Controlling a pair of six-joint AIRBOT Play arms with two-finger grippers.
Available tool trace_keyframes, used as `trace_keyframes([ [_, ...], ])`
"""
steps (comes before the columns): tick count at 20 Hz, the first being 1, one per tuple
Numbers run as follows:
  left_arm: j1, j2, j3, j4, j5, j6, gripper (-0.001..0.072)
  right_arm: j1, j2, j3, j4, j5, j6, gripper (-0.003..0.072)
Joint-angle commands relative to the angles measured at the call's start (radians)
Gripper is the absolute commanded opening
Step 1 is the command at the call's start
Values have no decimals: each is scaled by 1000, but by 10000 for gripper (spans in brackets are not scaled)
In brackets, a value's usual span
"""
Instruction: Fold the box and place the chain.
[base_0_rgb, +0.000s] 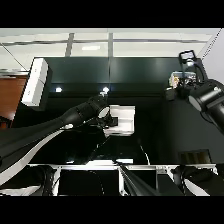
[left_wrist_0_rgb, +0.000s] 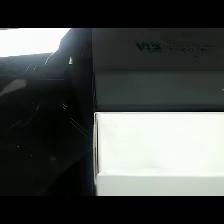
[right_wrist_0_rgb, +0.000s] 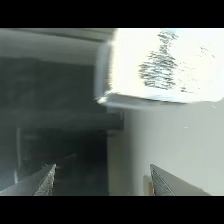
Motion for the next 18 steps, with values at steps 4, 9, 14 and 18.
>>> trace_keyframes([
  [4, 1, 0, 1, 0, 34, 1, 29, -389, -359, 210, 226, -141, -47, 711],
  [9, 1, 0, 1, 0, 44, 1, 29, -499, -697, 687, 340, 214, -46, 709],
  [14, 0, 0, 1, -1, 41, 1, 29, -509, -852, 864, 337, 300, 29, 616],
  [18, 0, 0, 1, -4, 40, 1, 29, -519, -889, 870, 345, 264, 66, 608],
])
